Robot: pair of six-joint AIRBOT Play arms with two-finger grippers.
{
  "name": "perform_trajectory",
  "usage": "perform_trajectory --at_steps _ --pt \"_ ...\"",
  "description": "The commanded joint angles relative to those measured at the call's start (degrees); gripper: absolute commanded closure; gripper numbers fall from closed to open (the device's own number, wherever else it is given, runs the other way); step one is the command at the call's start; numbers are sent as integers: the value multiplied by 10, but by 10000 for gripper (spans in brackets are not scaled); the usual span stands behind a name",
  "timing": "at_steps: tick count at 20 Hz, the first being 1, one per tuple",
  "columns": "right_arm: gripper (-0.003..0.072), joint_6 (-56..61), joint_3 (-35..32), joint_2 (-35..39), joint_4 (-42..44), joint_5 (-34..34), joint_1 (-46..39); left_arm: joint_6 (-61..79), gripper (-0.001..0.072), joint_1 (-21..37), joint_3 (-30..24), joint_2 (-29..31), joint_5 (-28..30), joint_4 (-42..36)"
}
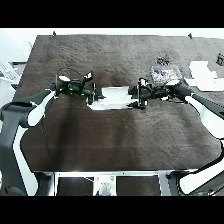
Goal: Fold the box and place the chain.
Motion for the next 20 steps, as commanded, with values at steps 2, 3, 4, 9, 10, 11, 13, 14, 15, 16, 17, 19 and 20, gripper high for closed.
perform_trajectory --at_steps 2,3,4,9,10,11,13,14,15,16,17,19,20 --pt "-16 1 21 -17 -6 17 5 0 688 0 0 0 0 0" --pt "-16 1 31 -25 -8 26 7 0 687 0 0 0 0 0" --pt "-16 2 40 -32 -10 33 9 0 688 0 0 0 0 0" --pt "-17 0 49 -46 -30 39 10 0 688 0 0 0 -1 0" --pt "-16 -8 49 -47 -30 42 10 0 688 0 0 0 -1 0" --pt "-16 -10 49 -48 -30 43 11 0 687 0 0 0 -3 0" --pt "-16 -20 49 -48 -30 43 17 0 688 0 0 0 -3 0" --pt "-16 -25 50 -49 -29 42 21 0 688 0 0 0 -4 0" --pt "-16 -25 54 -53 -29 43 23 0 688 0 0 0 -4 0" --pt "-17 -25 59 -60 -29 42 24 0 688 0 0 0 -5 0" --pt "-17 -24 65 -67 -29 43 24 0 688 0 0 0 -5 0" --pt "-17 -24 73 -76 -26 43 25 0 687 0 0 0 -5 0" --pt "-16 -24 74 -78 -22 43 25 0 688 0 0 0 -4 0"
